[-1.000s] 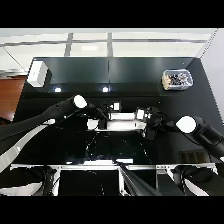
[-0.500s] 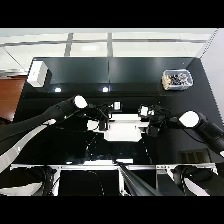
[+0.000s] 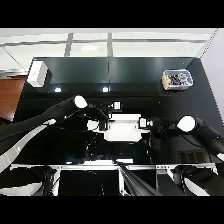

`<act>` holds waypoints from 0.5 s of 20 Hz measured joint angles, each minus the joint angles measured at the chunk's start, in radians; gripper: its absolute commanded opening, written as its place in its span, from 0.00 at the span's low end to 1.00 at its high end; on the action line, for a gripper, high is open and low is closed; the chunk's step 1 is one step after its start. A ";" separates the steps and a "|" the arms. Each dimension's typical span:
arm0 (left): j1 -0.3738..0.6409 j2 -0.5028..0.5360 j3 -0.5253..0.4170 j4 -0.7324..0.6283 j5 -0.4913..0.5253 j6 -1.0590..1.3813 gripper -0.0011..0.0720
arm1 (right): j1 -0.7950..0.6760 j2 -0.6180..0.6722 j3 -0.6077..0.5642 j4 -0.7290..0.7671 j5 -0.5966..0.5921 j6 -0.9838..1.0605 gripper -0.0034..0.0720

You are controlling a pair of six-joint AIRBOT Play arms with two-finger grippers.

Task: Fold the box and place the chain.

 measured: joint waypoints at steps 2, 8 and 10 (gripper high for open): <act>0.000 0.000 0.000 0.000 0.000 0.000 0.04 | 0.039 0.000 -0.020 0.055 -0.062 0.008 0.98; 0.000 0.000 0.000 0.000 0.002 -0.001 0.04 | 0.079 0.009 -0.002 0.079 -0.196 0.017 0.98; 0.000 0.000 0.000 0.000 0.002 -0.001 0.04 | 0.072 0.013 0.027 0.051 -0.209 0.018 0.98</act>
